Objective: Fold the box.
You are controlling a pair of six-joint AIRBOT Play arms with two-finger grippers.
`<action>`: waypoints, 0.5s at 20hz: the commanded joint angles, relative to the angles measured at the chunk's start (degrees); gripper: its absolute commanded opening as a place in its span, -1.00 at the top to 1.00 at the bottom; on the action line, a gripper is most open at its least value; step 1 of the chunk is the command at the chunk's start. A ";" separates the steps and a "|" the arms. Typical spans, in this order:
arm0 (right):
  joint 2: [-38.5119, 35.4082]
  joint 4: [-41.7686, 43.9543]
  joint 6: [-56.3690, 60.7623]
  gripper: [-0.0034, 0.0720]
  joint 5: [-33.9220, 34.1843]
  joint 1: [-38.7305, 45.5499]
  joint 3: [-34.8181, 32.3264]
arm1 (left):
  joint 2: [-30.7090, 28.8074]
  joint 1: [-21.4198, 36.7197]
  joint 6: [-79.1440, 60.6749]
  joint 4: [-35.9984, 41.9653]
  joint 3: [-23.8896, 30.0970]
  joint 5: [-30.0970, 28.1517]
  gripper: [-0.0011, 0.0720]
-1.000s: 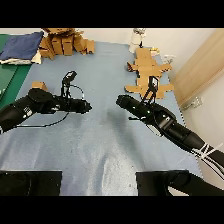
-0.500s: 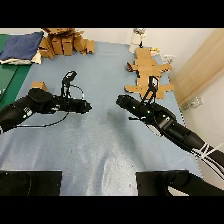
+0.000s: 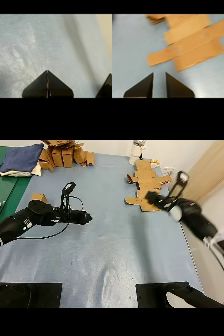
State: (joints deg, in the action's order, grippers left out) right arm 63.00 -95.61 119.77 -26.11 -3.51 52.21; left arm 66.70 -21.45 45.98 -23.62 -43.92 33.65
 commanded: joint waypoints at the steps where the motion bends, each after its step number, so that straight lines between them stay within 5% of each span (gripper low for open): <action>1: 9.55 22.86 -28.50 -0.19 -8.44 17.81 11.37 | 0.04 0.00 0.00 0.46 -0.07 -2.16 0.94; 6: 27.98 55.06 -52.02 -0.35 -14.95 35.80 26.21 | 0.04 0.04 2.14 0.48 -0.07 -2.27 0.94; 10: 39.15 63.08 -61.16 -0.35 -19.19 39.93 35.36 | 0.04 0.04 3.58 0.48 -0.07 -3.32 0.94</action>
State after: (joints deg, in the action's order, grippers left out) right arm 94.45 -43.62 69.52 -40.88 32.23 81.10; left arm 66.70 -21.45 48.40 -23.11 -43.92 31.09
